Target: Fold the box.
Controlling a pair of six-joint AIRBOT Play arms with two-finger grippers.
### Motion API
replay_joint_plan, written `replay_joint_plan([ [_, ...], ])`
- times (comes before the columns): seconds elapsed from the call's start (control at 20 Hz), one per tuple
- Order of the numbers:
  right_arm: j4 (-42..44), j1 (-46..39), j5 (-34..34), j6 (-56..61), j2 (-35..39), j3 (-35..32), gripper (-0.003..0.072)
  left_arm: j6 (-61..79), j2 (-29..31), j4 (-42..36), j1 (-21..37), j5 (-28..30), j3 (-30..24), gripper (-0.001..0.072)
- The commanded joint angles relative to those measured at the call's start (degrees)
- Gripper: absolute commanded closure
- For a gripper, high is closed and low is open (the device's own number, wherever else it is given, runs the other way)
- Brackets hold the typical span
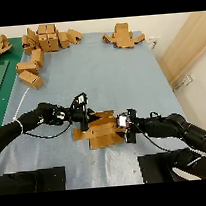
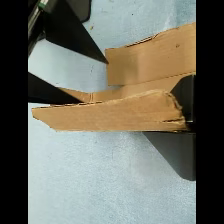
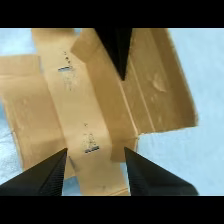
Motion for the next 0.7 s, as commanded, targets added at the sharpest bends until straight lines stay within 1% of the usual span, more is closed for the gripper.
replay_joint_plan([
  [0.0, 2.19, 0.79, -10.58, -5.46, 1.70, 0.04, 0.0104, 0.00, 0.00, 0.02, 0.00, 0.02, -0.02, 0.0695],
  [0.1, 0.07, 4.70, -15.28, -5.27, 3.28, -0.15, 0.0104, 0.00, 0.00, 0.02, 0.00, 0.02, -0.02, 0.0695],
  [0.15, -0.50, 6.93, -16.22, -4.96, 3.65, -0.59, 0.0104, 0.00, 0.00, 0.02, 0.00, 0.02, -0.02, 0.0695],
  [0.2, -0.92, 9.27, -15.32, -4.87, 3.76, -1.49, 0.0104, 0.00, 0.00, 0.02, -0.02, 0.02, -0.02, 0.0695],
  [0.25, -1.84, 11.32, -12.57, -4.87, 3.69, -2.49, 0.0104, 0.00, 0.00, 0.02, 0.00, 0.02, -0.02, 0.0695],
  [0.3, -3.85, 13.33, -8.00, -4.42, 3.39, -3.48, 0.0104, -0.02, 0.00, 0.02, 0.00, 0.02, -0.02, 0.0695],
  [0.4, -9.60, 15.37, -0.72, -0.50, 1.73, -4.00, 0.0104, -0.02, 0.00, 0.02, 0.00, 0.02, -0.02, 0.0695],
  [0.45, -11.69, 15.69, 0.90, 0.66, 0.68, -4.00, 0.0104, -0.02, 0.00, 0.02, 0.00, 0.02, -0.02, 0.0695],
  [0.65, -13.84, 15.67, 5.29, 0.66, -3.61, -4.00, 0.0104, -0.02, 0.00, 0.00, -0.02, 0.02, -0.02, 0.0695],
])
